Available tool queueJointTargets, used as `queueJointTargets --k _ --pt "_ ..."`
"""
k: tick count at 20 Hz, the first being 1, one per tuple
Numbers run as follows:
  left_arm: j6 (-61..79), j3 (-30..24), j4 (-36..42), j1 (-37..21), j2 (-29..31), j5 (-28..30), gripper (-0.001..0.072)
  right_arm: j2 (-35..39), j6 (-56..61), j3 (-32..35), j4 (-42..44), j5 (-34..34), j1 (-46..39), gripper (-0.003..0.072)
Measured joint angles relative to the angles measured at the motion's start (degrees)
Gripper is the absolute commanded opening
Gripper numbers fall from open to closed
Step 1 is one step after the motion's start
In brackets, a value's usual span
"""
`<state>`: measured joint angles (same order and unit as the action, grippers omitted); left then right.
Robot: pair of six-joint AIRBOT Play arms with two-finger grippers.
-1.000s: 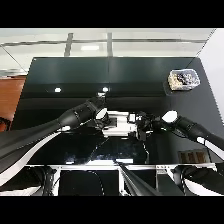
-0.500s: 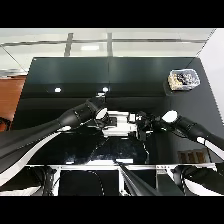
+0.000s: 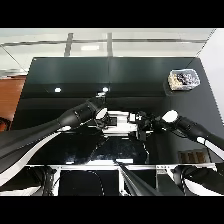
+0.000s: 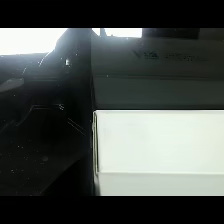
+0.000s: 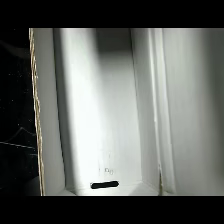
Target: Fold the box and place the chain.
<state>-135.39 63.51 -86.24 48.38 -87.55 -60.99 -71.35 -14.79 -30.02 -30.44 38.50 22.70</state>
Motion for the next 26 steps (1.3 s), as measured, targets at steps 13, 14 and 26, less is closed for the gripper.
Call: queueJointTargets --k 13,14,26 --pt "-0.07 0.02 0.17 -0.04 -0.02 -0.24 0.0029 5.44 5.95 0.02 -7.93 2.12 -0.31 0.0705" --pt "0.02 0.02 -0.15 -0.04 -0.02 -0.96 0.0028 6.51 6.38 0.02 -10.03 3.26 -0.35 0.0705" --pt "0.09 0.02 -1.51 -0.04 -0.02 -2.47 0.0030 9.22 5.18 0.02 -12.55 3.69 0.02 0.0240"
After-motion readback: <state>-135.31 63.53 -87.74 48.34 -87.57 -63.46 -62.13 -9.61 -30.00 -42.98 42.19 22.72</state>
